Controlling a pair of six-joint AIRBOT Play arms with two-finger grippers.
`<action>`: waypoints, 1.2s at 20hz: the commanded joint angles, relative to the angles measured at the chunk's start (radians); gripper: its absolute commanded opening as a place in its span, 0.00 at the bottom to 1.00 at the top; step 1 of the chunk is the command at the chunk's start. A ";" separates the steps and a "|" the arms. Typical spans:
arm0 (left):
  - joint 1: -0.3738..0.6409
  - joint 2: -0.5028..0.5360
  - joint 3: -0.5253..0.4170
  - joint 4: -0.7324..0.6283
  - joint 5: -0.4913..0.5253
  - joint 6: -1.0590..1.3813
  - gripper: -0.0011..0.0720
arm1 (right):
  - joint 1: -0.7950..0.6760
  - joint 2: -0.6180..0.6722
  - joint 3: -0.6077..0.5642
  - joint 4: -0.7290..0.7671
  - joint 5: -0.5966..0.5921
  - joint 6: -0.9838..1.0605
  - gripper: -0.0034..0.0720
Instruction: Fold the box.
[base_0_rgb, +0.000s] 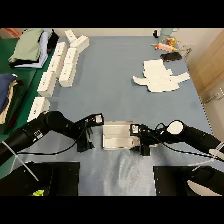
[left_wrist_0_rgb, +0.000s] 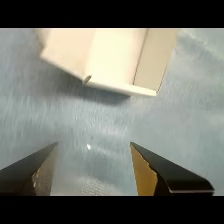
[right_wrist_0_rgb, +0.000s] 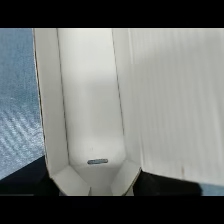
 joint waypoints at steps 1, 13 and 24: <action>0.020 -0.017 -0.105 -0.290 0.162 0.455 0.96 | 0.001 -0.001 0.001 0.000 0.000 0.000 0.71; -0.063 -0.167 -0.117 -0.489 0.239 0.655 0.96 | 0.001 -0.001 0.001 0.000 0.000 0.000 0.71; -0.074 -0.185 -0.115 -0.533 0.279 0.623 0.96 | 0.001 0.000 0.001 0.000 0.000 0.000 0.71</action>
